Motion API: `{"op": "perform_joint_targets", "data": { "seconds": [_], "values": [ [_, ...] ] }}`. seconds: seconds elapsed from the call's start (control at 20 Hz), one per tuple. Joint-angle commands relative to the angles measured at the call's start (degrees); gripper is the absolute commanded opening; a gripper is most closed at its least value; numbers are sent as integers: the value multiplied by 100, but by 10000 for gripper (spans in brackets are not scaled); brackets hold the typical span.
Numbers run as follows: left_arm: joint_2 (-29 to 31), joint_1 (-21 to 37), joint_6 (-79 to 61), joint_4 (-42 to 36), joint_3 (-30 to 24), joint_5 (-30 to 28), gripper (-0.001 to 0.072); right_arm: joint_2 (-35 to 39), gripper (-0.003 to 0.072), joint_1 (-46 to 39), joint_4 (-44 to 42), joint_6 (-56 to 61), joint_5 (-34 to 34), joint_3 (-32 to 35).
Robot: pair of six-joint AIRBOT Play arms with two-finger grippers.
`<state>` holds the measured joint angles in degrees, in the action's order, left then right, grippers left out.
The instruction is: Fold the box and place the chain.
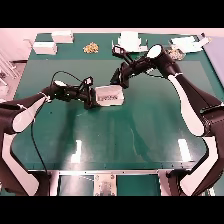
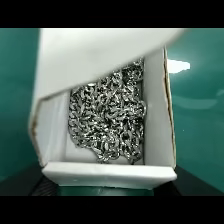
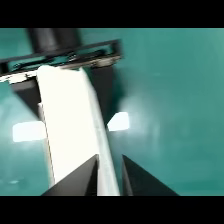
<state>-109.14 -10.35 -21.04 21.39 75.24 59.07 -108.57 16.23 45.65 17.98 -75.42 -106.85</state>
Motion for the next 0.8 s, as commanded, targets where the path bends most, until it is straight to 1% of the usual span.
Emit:
{"op": "perform_joint_targets", "data": {
  "seconds": [0.0, 0.05, 0.15, 0.4, 0.45, 0.75],
  "values": [
    [2, 4, 0, 0, -2, -2, 533, -17, 244, -2, -31, -22, -540, -4],
    [2, 4, 0, 0, -2, -2, 533, -17, 279, -4, -31, -22, -636, -4],
    [2, 4, 0, 0, -2, -2, 533, -17, 279, -4, -83, -7, -765, -4],
    [2, 4, 0, 0, -2, -2, 533, -61, 282, -2, -76, -13, -695, 7],
    [2, 4, 0, 0, -2, -2, 533, -105, 314, -2, -63, -11, -629, 17],
    [2, 4, 0, 0, -2, -2, 533, -197, 323, 20, -66, -9, -673, 81]
  ]
}}
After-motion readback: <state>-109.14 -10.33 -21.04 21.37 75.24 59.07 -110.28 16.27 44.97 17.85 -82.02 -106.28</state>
